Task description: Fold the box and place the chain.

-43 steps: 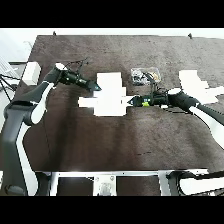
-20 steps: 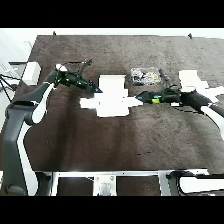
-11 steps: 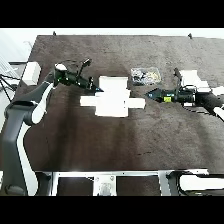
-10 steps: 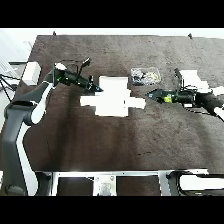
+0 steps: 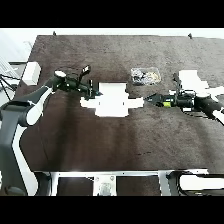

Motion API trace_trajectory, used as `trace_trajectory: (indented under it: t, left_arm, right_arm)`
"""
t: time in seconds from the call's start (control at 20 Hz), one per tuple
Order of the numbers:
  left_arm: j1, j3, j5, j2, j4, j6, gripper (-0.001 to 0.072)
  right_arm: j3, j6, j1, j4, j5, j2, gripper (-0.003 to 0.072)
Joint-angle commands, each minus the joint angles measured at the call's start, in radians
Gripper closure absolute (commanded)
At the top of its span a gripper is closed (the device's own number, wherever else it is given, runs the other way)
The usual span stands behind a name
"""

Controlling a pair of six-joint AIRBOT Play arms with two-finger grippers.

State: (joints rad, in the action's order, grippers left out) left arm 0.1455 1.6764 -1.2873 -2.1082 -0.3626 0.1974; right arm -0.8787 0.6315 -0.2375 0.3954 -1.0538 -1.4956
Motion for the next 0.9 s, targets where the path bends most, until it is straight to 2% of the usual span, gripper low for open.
trace_trajectory:
  t: [0.0, 0.4, 0.85]
  left_arm:
    - [0.000, -0.067, 0.078, 0.026, 0.027, 0.092, 0.0696]
    - [0.000, -0.076, 0.121, 0.025, 0.034, 0.100, 0.0696]
    - [0.000, -0.082, 0.080, 0.020, 0.032, 0.118, 0.0695]
  right_arm:
    - [0.005, -0.016, 0.002, -0.004, 0.014, 0.001, 0.0329]
    - [0.006, -0.042, 0.002, -0.003, 0.016, 0.000, 0.0329]
    - [0.006, -0.043, 0.002, -0.003, 0.016, 0.001, 0.0329]
